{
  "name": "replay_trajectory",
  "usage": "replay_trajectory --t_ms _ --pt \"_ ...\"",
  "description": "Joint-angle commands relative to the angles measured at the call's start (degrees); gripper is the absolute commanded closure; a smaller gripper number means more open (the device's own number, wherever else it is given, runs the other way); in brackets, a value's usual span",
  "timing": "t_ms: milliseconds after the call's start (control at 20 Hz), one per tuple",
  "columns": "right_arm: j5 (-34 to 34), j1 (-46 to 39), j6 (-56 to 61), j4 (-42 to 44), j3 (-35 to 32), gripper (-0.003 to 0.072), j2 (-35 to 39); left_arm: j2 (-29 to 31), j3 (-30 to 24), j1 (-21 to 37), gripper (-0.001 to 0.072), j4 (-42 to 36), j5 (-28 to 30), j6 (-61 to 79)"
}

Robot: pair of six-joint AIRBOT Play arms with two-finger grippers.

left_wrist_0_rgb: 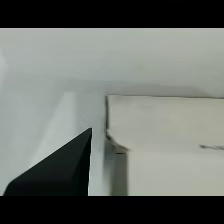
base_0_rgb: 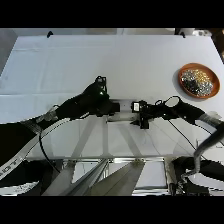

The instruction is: Fold the box and place the chain.

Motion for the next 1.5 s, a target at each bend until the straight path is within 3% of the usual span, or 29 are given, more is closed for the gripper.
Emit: replay_trajectory --t_ms 0,200,250,350,500,650,850,1050,1150,1250,1350,1450 --pt "-0.26 0.02 0.11 0.20 -0.02 0.0288 0.00 1.70 0.04 -0.04 0.0409 -3.98 -0.92 1.11" --pt "-0.26 0.02 0.11 0.17 -0.02 0.0288 0.00 4.31 0.04 -0.04 0.0415 -4.92 1.46 2.27" --pt "-0.26 0.02 0.11 0.20 -0.02 0.0288 0.00 5.42 0.04 0.02 0.0448 -4.07 3.30 1.51" --pt "-0.26 0.02 0.11 0.17 -0.02 0.0288 0.00 8.81 0.04 -0.07 0.0453 -0.22 6.54 -2.71" --pt "-0.26 0.02 0.11 0.17 -0.02 0.0288 0.00 15.65 0.04 -0.02 0.0453 4.79 6.73 -5.25" --pt "-0.26 0.02 0.11 0.17 -0.02 0.0288 0.00 22.10 0.04 0.00 0.0454 10.67 11.45 -2.64" --pt "-0.26 0.02 0.11 0.20 -0.02 0.0288 0.00 26.60 0.04 0.02 0.0451 19.41 12.07 9.18" --pt "-0.26 0.02 0.11 0.20 -0.02 0.0288 0.00 26.91 0.04 0.02 0.0454 20.81 10.40 10.82" --pt "-0.26 0.02 0.11 0.20 -0.02 0.0288 0.00 26.05 0.04 0.04 0.0440 20.74 11.02 20.28" --pt "-0.26 0.02 0.11 0.17 -0.02 0.0288 0.00 23.71 0.02 0.07 0.0286 20.59 18.25 34.75" --pt "-0.26 0.02 0.11 0.17 -0.02 0.0288 0.00 20.44 0.02 0.11 0.0288 20.72 21.86 45.53" --pt "-0.26 0.02 0.11 0.20 -0.02 0.0288 0.00 16.41 0.02 0.09 0.0251 19.10 17.75 48.57"
